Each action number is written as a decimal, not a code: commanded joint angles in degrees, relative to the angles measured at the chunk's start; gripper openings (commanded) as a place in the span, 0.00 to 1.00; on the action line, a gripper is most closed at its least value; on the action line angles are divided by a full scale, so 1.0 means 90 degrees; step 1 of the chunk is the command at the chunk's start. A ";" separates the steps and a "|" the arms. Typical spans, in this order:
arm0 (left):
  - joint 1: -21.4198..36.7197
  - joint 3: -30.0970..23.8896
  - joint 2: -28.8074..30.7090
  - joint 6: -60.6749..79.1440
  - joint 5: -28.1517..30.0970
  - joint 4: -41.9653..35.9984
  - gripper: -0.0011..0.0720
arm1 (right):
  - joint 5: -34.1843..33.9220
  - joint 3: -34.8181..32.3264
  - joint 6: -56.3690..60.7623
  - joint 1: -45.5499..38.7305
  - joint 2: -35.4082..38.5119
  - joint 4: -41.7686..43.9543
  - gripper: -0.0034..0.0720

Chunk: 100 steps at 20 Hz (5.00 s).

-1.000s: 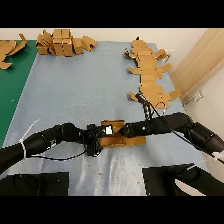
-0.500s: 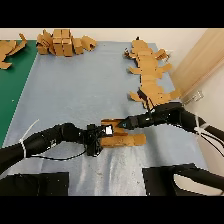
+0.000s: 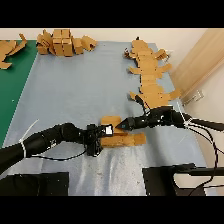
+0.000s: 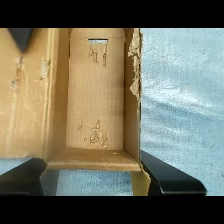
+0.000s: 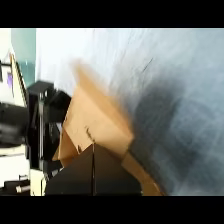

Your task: Fold the box.

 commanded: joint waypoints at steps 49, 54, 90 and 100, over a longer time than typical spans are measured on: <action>0.0000 0.0005 0.0005 0.0002 0.0002 0.0000 0.78 | 0.2526 -0.0952 -0.1574 0.2239 0.3572 -0.5554 0.77; 0.0000 0.0005 0.0005 0.0002 0.0002 0.0000 0.78 | 0.2902 -0.0952 -0.1792 0.2249 0.3393 -0.5374 0.76; 0.0000 0.0005 0.0005 0.0002 0.0002 0.0002 0.78 | 0.3045 -0.0952 -0.1829 0.2805 0.3138 -0.4430 0.71; 0.0000 0.0005 0.0005 0.0002 0.0002 0.0000 0.78 | 0.2310 -0.0952 0.5489 0.1576 0.5758 -0.6562 0.05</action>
